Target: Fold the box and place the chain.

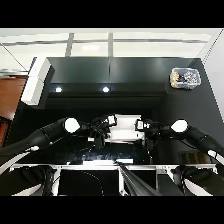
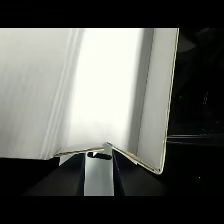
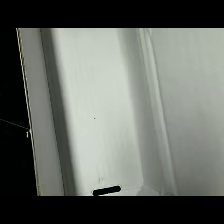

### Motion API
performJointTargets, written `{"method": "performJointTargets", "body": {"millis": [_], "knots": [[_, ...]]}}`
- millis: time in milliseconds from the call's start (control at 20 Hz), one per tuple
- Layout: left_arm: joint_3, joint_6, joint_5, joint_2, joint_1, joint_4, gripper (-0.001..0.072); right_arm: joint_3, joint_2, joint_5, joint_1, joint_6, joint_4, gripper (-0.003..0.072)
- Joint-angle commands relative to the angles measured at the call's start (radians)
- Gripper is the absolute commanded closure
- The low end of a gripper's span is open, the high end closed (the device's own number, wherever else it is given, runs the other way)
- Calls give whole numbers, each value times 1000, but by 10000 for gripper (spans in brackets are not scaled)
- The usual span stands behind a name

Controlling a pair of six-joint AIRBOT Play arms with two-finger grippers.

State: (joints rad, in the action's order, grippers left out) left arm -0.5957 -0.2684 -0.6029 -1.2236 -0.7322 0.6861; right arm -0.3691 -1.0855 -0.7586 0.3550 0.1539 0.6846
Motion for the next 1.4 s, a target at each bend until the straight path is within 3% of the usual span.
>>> {"method": "performJointTargets", "body": {"millis": [0,350,400,450,500,650,700,750,800,850,900,950,1000,1200,1350], "knots": [[-1,71,9,-15,-9,-89,509,0,0,0,1,0,0,210],[-1,87,27,-15,-10,-89,507,0,0,0,1,0,0,211],[-1,87,27,-15,-10,-89,451,0,0,0,1,0,0,210],[-1,87,26,-15,-10,-89,336,0,0,0,1,0,0,210],[-1,87,26,-15,-10,-89,306,0,0,0,1,0,0,210],[-1,86,19,-15,-16,-102,326,0,0,2,1,0,0,211],[-1,86,20,-15,-24,-100,437,0,0,3,1,0,0,210],[-1,85,23,-15,-29,-101,404,0,0,3,1,0,0,211],[-1,85,26,-15,-39,-108,271,0,0,3,1,0,0,210],[-1,85,27,-15,-45,-108,201,0,0,4,1,0,0,210],[-1,85,27,-15,-48,-106,244,0,0,4,1,0,0,210],[-1,83,24,-14,-47,-96,490,0,0,4,1,0,0,211],[-1,76,14,-8,-43,-71,674,0,0,4,1,0,0,211],[-1,-169,-35,93,26,107,680,0,0,3,1,0,0,210],[-1,-237,-156,232,149,116,679,0,0,3,1,0,0,210]]}}
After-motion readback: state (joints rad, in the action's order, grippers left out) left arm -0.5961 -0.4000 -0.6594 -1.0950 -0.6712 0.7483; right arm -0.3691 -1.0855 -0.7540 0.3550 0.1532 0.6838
